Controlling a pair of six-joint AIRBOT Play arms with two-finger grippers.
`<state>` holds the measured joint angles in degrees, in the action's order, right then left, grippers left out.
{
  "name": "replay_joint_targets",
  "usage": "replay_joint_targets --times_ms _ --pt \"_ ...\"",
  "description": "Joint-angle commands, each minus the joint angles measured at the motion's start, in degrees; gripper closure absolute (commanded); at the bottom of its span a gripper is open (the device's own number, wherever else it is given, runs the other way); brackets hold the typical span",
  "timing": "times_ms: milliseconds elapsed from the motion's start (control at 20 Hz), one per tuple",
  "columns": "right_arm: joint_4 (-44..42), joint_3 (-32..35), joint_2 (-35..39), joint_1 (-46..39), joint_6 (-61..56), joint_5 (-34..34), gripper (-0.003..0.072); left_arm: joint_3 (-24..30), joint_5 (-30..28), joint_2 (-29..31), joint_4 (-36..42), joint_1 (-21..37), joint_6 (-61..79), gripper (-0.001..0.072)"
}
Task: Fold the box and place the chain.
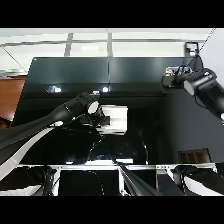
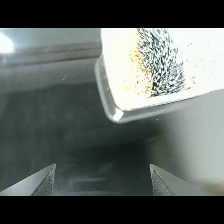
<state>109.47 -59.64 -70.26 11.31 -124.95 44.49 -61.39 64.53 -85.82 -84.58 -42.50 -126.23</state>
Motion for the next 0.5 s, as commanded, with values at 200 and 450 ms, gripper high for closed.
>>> replay_joint_targets --times_ms 200,450 --pt "-35.7 -29.2 -28.5 -20.1 -0.7 7.0 0.0005 0.0 0.2 0.0 0.0 0.0 0.0 0.0682" --pt "-37.9 -39.3 -36.6 -21.4 -3.7 13.7 0.0006 0.0 0.2 0.0 0.0 0.0 0.0 0.0682"
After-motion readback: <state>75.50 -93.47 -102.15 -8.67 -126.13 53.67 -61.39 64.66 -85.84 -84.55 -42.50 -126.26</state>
